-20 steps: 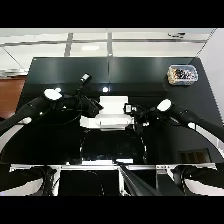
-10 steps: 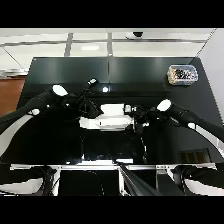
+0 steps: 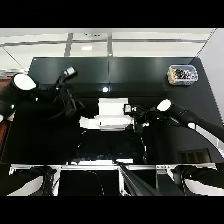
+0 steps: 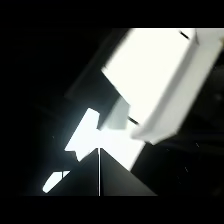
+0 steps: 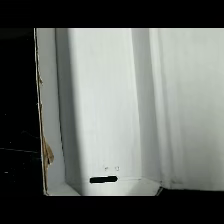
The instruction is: Fold the box and place the chain.
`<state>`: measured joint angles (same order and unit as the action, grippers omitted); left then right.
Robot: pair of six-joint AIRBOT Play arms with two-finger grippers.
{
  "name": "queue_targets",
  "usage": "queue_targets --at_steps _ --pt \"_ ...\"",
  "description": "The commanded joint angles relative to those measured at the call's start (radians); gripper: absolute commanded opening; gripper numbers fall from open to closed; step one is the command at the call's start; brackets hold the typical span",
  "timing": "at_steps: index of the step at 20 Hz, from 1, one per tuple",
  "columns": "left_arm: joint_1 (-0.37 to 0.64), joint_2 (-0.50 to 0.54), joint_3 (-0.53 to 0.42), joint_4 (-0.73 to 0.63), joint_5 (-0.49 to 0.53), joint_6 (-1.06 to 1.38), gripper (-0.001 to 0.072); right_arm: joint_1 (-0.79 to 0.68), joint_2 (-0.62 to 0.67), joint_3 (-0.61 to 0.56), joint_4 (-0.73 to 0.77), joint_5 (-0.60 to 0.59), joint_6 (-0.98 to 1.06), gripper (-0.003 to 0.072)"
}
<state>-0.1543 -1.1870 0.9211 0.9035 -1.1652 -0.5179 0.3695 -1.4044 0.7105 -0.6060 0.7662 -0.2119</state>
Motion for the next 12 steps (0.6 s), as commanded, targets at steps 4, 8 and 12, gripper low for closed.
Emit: queue_targets --at_steps 4,8,12 --pt "-0.071 0.048 -0.186 0.08 0.12 0.276 0.0707 0.001 0.0 0.001 0.0 0.0 0.0 0.0247" --pt "-0.18 0.022 -0.208 0.08 0.338 0.52 0.0707 0.001 0.0 0.0 0.0 0.0 0.0 0.0247" --pt "-0.258 -0.042 -0.204 0.024 0.381 0.518 0.0706 0.001 0.0 0.001 0.0 0.0 0.0 0.0246"
